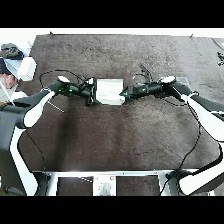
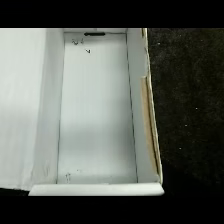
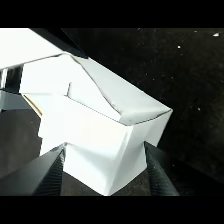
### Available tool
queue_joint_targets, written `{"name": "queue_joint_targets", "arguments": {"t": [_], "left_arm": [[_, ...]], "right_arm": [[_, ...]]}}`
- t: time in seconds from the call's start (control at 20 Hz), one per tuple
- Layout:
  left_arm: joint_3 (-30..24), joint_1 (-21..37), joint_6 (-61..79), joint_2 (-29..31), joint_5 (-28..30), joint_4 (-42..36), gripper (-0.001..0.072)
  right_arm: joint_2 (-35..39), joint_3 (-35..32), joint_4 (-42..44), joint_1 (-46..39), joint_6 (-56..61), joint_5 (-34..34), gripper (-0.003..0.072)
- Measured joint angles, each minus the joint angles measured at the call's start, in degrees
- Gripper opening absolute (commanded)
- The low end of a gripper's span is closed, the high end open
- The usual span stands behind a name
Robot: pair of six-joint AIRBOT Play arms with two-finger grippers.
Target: Fold the box and place the chain.
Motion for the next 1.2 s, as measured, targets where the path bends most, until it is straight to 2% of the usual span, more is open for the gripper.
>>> {"name": "queue_joint_targets", "arguments": {"t": [0.3,0.55,1.2], "left_arm": [[0.0,0.0,0.0,0.0,0.0,0.0,0.0347],[0.0,0.0,-0.1,0.0,0.0,0.0,0.0347],[0.0,0.0,0.1,0.0,0.0,0.0,0.0347]], "right_arm": [[0.0,5.2,-13.7,4.5,9.2,-3.2,0.0546],[-1.2,8.7,-20.4,7.5,14.8,-4.9,0.0546],[-2.1,13.9,-43.3,13.3,34.7,-6.6,0.0545]]}}
